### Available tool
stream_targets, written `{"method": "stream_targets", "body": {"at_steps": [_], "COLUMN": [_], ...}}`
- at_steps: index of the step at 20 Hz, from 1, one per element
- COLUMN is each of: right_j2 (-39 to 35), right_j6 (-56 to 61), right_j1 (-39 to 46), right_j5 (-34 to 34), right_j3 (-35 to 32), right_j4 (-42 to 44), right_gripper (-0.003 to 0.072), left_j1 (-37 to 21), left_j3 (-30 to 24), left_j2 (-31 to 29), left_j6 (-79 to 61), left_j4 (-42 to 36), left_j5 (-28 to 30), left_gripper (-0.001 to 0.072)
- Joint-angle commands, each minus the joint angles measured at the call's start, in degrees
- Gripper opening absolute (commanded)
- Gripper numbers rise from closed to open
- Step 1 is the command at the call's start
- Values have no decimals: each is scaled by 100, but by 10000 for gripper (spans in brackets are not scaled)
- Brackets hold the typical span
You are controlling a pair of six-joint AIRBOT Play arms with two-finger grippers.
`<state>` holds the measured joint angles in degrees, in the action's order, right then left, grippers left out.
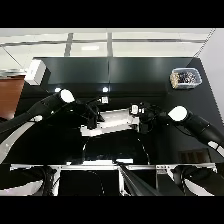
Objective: Fold the box and place the chain.
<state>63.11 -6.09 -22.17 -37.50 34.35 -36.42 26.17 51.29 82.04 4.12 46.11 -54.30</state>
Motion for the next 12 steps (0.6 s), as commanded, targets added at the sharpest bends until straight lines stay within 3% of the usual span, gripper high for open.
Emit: {"method": "stream_targets", "body": {"at_steps": [1,6,12], "right_j2": [184,339,573], "right_j6": [-946,-977,-970], "right_j1": [83,81,85], "right_j5": [-299,-540,-555], "right_j3": [11,-46,-201], "right_j4": [804,745,463], "right_gripper": [695,695,695], "left_j1": [81,243,232], "left_j3": [-2,0,-4], "left_j2": [2,4,44], "left_j6": [-400,-538,-297], "left_j4": [-2,81,275], "left_j5": [-7,807,542], "left_gripper": [28,28,29]}}
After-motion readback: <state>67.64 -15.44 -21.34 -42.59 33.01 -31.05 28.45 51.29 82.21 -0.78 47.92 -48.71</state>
